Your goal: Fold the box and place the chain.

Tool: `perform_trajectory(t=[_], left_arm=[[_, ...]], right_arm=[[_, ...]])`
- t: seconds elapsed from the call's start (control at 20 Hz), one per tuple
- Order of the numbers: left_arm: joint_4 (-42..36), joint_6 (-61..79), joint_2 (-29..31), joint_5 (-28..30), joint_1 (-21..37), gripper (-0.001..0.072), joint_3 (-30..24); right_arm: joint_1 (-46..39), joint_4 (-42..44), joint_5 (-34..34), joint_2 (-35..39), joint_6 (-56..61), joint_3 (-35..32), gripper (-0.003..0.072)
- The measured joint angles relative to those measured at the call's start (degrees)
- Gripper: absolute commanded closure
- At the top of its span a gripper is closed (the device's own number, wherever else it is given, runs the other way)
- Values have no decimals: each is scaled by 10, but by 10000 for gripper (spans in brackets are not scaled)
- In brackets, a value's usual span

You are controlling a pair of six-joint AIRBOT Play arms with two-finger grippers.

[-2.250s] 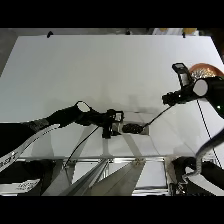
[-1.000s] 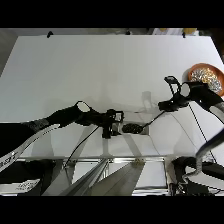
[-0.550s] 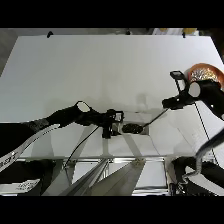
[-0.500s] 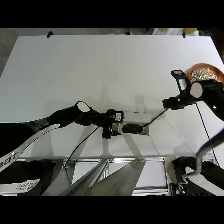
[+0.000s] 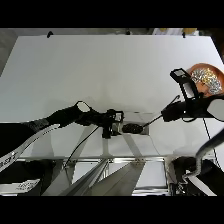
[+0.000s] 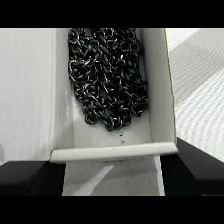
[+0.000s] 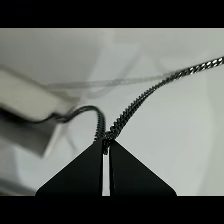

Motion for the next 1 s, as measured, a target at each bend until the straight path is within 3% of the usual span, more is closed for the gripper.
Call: perform_trajectory(t=[0.35, 0.7, 0.9, 1.0], left_arm=[[0, 0, 0, 0, 0, 395, 0], [0, 0, 0, 0, 0, 395, 0], [0, 0, 0, 0, 0, 395, 0], [0, 0, 0, 0, 0, 395, 0]], right_arm=[[73, 133, -1, 52, -1, -2, 668], [129, 167, -107, 49, 7, -41, 664], [135, 146, -164, 12, 13, -83, 427], [136, 137, -178, -5, 13, -89, 425]])
